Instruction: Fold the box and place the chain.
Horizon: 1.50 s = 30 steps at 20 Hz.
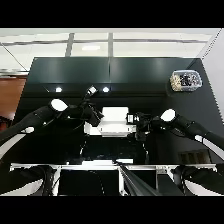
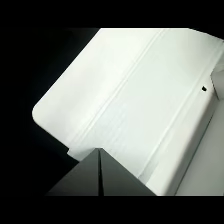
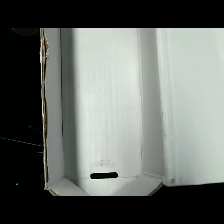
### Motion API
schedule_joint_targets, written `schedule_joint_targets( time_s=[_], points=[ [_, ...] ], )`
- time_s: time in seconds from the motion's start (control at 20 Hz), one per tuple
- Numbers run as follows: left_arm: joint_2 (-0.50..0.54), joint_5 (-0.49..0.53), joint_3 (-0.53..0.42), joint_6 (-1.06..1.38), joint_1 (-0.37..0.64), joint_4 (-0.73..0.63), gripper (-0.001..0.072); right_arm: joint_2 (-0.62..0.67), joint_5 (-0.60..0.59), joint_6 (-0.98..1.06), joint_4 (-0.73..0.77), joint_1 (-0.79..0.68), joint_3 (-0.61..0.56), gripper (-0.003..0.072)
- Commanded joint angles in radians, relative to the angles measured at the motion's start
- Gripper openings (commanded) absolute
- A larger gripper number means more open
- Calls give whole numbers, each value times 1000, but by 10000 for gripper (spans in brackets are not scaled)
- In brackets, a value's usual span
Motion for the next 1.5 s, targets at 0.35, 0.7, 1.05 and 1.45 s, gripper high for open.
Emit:
schedule_joint_targets(
  time_s=[0.35,0.7,1.05,1.45],
  points=[
    [223,-439,21,126,248,107,153,-1,-2,3,1,1,0,83],
    [169,-130,-56,324,26,253,705,-1,-2,3,2,1,0,83],
    [68,-113,-56,323,-51,253,618,-1,-2,3,2,1,0,83],
    [59,-182,-56,321,-50,162,225,-1,-3,3,2,1,0,83]
  ],
)
